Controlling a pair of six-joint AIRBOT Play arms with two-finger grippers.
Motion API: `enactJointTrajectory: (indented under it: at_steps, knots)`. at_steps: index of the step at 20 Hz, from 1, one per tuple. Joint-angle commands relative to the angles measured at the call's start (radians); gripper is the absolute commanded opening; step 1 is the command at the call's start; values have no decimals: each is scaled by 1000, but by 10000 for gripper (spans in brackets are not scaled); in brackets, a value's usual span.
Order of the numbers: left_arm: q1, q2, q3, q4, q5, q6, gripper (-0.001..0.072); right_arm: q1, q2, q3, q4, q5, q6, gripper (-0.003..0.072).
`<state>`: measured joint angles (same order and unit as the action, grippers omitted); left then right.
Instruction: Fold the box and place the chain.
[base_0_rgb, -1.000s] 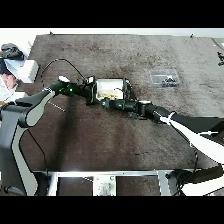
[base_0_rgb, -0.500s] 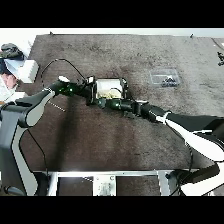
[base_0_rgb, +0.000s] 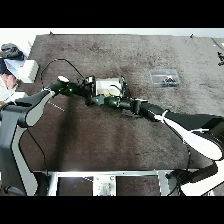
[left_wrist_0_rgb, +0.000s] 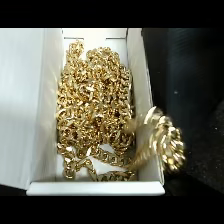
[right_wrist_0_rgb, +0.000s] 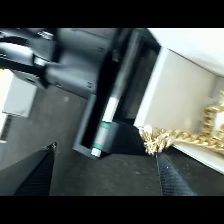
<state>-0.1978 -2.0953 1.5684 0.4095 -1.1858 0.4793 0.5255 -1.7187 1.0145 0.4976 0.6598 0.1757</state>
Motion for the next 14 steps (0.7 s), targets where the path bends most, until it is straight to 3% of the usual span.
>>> enactJointTrajectory:
  at_steps: [1,7,11,12,13,14]
  knots:
    - [-1,0,0,0,-1,0,264,0,17,6,23,38,0,712]
    - [-1,0,0,0,-1,0,263,-34,100,6,-2,56,0,712]
    - [-1,0,0,0,-1,0,264,-145,217,6,-183,55,4,708]
    - [-1,0,0,0,-1,0,264,-185,248,6,-248,57,4,533]
    - [-1,0,0,0,-1,0,264,-225,278,6,-307,58,3,312]
    - [-1,0,0,0,-1,0,264,-270,306,6,-332,59,4,293]
